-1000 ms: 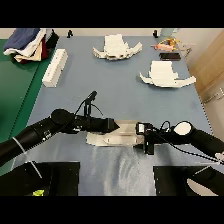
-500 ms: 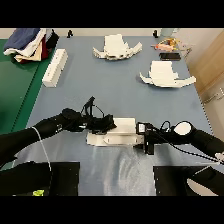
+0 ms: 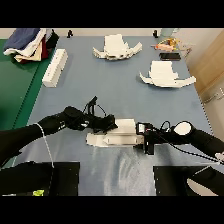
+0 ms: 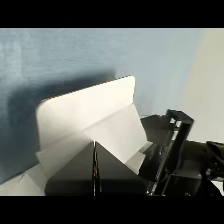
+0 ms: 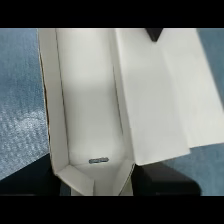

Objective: Fold the box.

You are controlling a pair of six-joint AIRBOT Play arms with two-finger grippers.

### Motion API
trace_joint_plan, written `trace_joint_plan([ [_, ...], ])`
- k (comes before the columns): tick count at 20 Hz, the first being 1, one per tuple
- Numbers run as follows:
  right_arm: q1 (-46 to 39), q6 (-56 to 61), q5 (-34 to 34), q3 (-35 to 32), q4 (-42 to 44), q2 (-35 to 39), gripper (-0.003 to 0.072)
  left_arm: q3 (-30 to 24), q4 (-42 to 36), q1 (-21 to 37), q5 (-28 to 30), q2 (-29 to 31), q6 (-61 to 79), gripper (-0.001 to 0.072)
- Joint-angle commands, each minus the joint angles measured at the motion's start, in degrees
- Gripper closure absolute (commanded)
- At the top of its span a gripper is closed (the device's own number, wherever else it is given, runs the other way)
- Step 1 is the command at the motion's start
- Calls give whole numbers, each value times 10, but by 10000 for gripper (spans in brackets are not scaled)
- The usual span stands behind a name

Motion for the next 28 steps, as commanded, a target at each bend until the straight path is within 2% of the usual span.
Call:
trace_joint_plan([
  [1, 0, 1, 0, 1, 0, 0, 170, 25, 15, 24, -44, 23, 53, 695],
  [8, 0, 1, 0, 1, 0, 0, 170, 27, 212, 130, -186, 196, 59, 696],
  [12, 0, 1, 0, 1, 0, 0, 170, 27, 306, 132, -262, 289, 143, 695],
  [15, 0, 1, 0, 1, 0, 0, 170, 24, 356, 132, -270, 328, 215, 695],
  [17, 0, 1, 0, 1, 0, 0, 169, 24, 379, 132, -285, 335, 325, 693],
  [18, 0, 1, 0, 1, 0, 0, 170, 24, 389, 132, -291, 334, 354, 640],
  [19, 0, 1, 0, 1, 0, 0, 170, 22, 390, 136, -291, 331, 373, 230],
  [20, 0, 1, 0, 1, 0, 0, 170, 13, 388, 147, -275, 327, 394, 10],
  [24, 0, 1, 0, 1, 0, 0, 169, -18, 381, 156, -242, 282, 500, 10],
  [28, 0, 1, 0, 1, 0, 0, 170, -35, 349, 101, -207, 205, 592, 10],
])
